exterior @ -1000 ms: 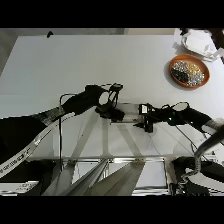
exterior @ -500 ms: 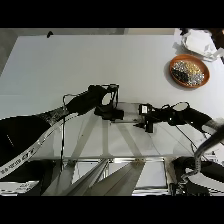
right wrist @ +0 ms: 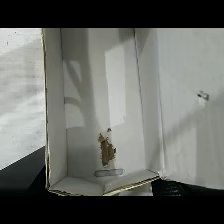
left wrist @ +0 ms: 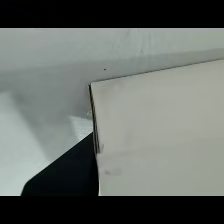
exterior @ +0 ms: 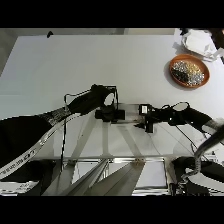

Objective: Fold the box and place the chain.

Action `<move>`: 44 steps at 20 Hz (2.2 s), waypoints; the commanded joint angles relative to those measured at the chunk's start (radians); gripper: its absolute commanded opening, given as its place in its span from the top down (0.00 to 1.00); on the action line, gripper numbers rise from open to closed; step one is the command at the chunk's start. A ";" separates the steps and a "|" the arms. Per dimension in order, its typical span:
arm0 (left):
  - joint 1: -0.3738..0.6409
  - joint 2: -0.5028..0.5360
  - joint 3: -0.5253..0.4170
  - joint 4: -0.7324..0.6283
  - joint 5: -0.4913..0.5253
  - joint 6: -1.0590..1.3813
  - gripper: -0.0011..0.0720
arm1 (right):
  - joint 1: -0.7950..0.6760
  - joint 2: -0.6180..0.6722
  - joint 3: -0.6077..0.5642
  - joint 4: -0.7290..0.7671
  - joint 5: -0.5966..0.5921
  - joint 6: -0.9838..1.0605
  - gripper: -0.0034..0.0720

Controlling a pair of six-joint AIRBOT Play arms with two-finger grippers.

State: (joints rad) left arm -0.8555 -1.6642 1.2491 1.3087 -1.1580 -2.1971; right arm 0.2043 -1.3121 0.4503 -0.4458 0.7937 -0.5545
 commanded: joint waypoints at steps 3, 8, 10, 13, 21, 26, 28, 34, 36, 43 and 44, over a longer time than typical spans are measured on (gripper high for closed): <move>-0.005 -0.010 0.031 0.046 -0.002 -0.095 0.78 | 0.000 0.000 0.000 -0.002 0.000 -0.004 0.41; -0.024 -0.042 0.031 0.047 -0.016 -0.108 0.78 | 0.000 0.000 0.000 -0.002 0.000 -0.004 0.41; -0.031 -0.054 0.031 0.051 -0.023 -0.108 0.90 | 0.000 0.000 0.000 -0.002 0.000 -0.004 0.41; -0.034 -0.054 0.031 0.054 -0.035 -0.129 0.98 | 0.000 0.000 0.000 -0.002 0.000 -0.004 0.41; -0.039 -0.054 0.031 0.062 -0.039 -0.167 0.65 | 0.000 0.000 0.000 -0.002 0.000 -0.004 0.41; -0.042 -0.054 0.031 0.069 -0.035 -0.165 0.98 | 0.000 0.000 0.000 -0.002 0.000 -0.004 0.41; -0.044 -0.053 0.031 0.069 -0.030 -0.164 0.98 | 0.000 0.000 0.000 -0.002 0.000 -0.004 0.41; -0.041 -0.012 0.030 0.108 -0.068 -0.156 0.69 | 0.000 0.000 0.000 -0.002 0.000 -0.004 0.41; -0.035 0.021 0.030 0.131 -0.070 -0.156 0.69 | 0.000 0.000 0.000 -0.002 0.000 -0.004 0.41; 0.023 0.160 0.030 0.204 -0.080 -0.143 0.69 | 0.000 0.000 0.000 -0.002 0.000 -0.004 0.41; 0.030 0.185 0.030 0.207 -0.107 -0.068 0.69 | 0.000 0.000 0.000 -0.002 0.000 -0.004 0.41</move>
State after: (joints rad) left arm -0.8471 -1.5372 1.2785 1.4761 -1.2320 -2.3398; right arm 0.2050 -1.3125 0.4503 -0.4469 0.7933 -0.5575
